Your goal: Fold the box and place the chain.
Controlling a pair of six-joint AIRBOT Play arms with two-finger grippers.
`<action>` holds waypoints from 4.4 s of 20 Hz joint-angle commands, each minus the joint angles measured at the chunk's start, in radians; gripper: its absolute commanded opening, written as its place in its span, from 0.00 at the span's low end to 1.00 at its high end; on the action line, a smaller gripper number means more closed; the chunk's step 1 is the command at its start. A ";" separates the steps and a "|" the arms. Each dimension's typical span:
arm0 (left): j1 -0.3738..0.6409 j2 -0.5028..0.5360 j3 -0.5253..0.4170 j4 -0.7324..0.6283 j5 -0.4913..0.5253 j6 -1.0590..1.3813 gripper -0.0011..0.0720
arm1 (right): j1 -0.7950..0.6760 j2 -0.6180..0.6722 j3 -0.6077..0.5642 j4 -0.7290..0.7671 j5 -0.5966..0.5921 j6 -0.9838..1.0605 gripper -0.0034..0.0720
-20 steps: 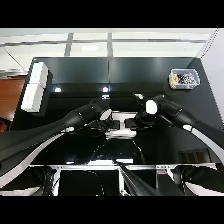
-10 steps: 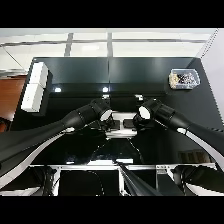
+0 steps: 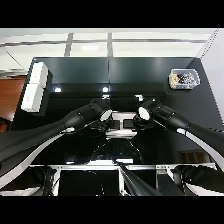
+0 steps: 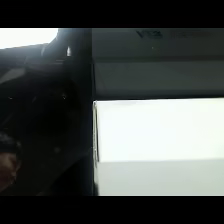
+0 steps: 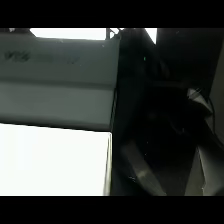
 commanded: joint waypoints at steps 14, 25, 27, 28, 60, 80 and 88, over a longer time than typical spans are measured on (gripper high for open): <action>0.001 0.000 0.000 -0.003 -0.001 -0.002 0.05 | -0.201 0.439 -0.009 -0.786 0.017 0.003 0.60; 0.001 0.000 0.000 -0.003 -0.005 -0.002 0.05 | -0.887 -0.084 0.402 -0.293 -0.043 -0.106 0.97; 0.001 0.000 0.000 -0.003 -0.004 -0.002 0.05 | -0.912 -0.230 0.589 -0.193 0.064 -0.158 0.97; 0.001 0.000 0.000 -0.004 -0.004 -0.002 0.05 | -0.912 -0.304 0.683 -0.190 0.124 -0.167 0.97; 0.001 0.000 0.000 -0.003 -0.002 -0.001 0.05 | -0.887 0.022 1.075 -0.126 0.084 -0.657 0.06; 0.001 0.000 0.000 -0.003 -0.002 -0.001 0.05 | -0.649 0.539 0.711 0.305 0.423 -0.737 0.06; 0.001 0.000 0.000 -0.003 -0.002 -0.001 0.05 | -0.644 0.535 0.412 0.668 0.407 -0.850 0.06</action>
